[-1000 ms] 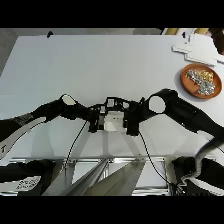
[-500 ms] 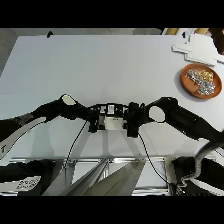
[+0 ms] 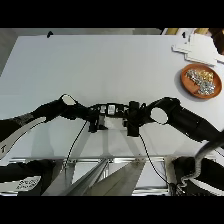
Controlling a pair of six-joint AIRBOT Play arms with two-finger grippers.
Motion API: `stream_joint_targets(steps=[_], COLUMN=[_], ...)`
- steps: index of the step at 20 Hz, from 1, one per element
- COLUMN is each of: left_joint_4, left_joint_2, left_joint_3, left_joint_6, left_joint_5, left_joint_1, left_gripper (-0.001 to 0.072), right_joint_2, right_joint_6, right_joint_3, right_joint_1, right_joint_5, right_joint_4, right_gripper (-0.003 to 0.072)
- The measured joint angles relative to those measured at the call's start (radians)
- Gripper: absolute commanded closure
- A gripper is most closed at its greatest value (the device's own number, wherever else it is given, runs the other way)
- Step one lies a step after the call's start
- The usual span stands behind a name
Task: Fold the box and place the chain.
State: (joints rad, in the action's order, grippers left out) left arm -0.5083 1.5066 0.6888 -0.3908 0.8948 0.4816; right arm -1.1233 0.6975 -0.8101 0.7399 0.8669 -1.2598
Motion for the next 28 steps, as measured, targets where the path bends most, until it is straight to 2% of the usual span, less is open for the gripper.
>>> stream_joint_targets(steps=[1, 4, 7, 10, 11, 13, 14, 17, 18, 19, 20, 21, 28], left_joint_4=[0.000, 0.000, 0.000, -0.001, -0.001, -0.003, -0.003, -0.002, -0.002, -0.002, -0.002, -0.002, -0.001], left_joint_2=[0.000, 0.000, 0.000, 0.000, 0.000, 0.000, 0.000, 0.000, 0.000, 0.000, 0.000, 0.000, 0.000], left_joint_3=[0.000, 0.000, 0.000, 0.000, 0.000, 0.000, 0.000, 0.000, 0.000, 0.000, 0.000, 0.000, 0.000], left_joint_6=[0.000, 0.000, 0.000, -0.002, -0.002, -0.006, -0.006, -0.004, -0.003, -0.003, -0.003, -0.002, -0.002], left_joint_5=[0.000, 0.000, 0.000, 0.000, 0.000, 0.000, 0.000, 0.000, 0.000, 0.000, 0.000, 0.000, 0.000], left_joint_1=[0.000, 0.000, 0.000, 0.000, 0.000, 0.000, 0.000, 0.000, 0.000, 0.000, 0.000, 0.000, 0.000], left_gripper=[0.0557, 0.0557, 0.0557, 0.0557, 0.0557, 0.0557, 0.0557, 0.0557, 0.0557, 0.0557, 0.0557, 0.0557, 0.0557], right_joint_2=[0.002, 0.005, 0.007, 0.007, 0.007, 0.012, 0.019, 0.055, 0.065, 0.073, 0.078, 0.080, 0.042], right_joint_6=[0.000, 0.000, 0.000, 0.000, 0.000, 0.001, 0.001, 0.001, 0.001, 0.001, 0.001, 0.002, 0.011], right_joint_3=[0.000, 0.003, 0.021, 0.045, 0.051, 0.058, 0.060, 0.063, 0.064, 0.064, 0.064, 0.064, 0.065], right_joint_1=[0.000, 0.000, 0.000, 0.000, 0.000, 0.000, -0.001, 0.000, -0.001, -0.003, -0.005, -0.007, -0.012], right_joint_5=[-0.005, -0.016, -0.032, -0.043, -0.043, -0.041, -0.039, -0.043, -0.046, -0.045, -0.047, -0.047, -0.047], right_joint_4=[-0.001, -0.002, 0.003, 0.019, 0.025, 0.023, 0.023, 0.045, 0.049, 0.053, 0.058, 0.063, 0.084], right_gripper=[0.0603, 0.0602, 0.0564, 0.0559, 0.0518, 0.0366, 0.0329, 0.0326, 0.0332, 0.0408, 0.0555, 0.0630, 0.0648])
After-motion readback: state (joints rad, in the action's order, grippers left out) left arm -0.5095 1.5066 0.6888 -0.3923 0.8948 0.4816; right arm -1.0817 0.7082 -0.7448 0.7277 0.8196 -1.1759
